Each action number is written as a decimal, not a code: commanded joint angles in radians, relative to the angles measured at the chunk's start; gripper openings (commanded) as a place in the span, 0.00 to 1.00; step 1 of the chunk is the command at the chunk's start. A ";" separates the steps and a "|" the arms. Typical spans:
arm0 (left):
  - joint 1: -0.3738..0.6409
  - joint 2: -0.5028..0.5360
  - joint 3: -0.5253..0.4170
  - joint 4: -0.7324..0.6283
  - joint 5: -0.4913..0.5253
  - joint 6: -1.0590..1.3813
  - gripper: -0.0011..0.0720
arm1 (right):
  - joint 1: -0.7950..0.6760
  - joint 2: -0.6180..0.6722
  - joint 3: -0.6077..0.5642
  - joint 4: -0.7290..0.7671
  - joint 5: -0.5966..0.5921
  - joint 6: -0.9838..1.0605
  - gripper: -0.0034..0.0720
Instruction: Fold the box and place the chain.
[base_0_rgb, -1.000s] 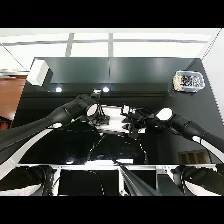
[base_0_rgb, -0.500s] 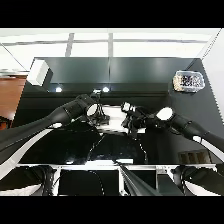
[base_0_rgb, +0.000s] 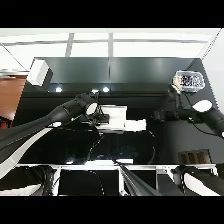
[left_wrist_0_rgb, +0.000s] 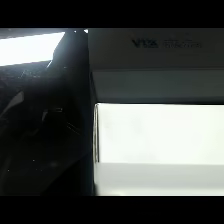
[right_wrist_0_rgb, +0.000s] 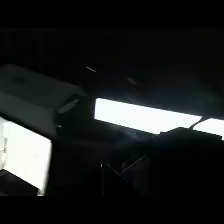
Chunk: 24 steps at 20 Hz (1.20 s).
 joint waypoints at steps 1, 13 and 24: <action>0.001 0.000 0.000 -0.012 -0.005 -0.003 0.06 | -0.110 -0.013 -0.107 0.062 0.044 0.138 0.07; 0.002 0.000 0.000 -0.011 -0.006 0.000 0.06 | 0.214 -0.215 0.129 0.362 0.183 0.019 0.74; 0.002 0.000 0.000 -0.011 -0.008 0.000 0.06 | 0.373 -0.215 0.202 0.218 0.106 0.205 0.75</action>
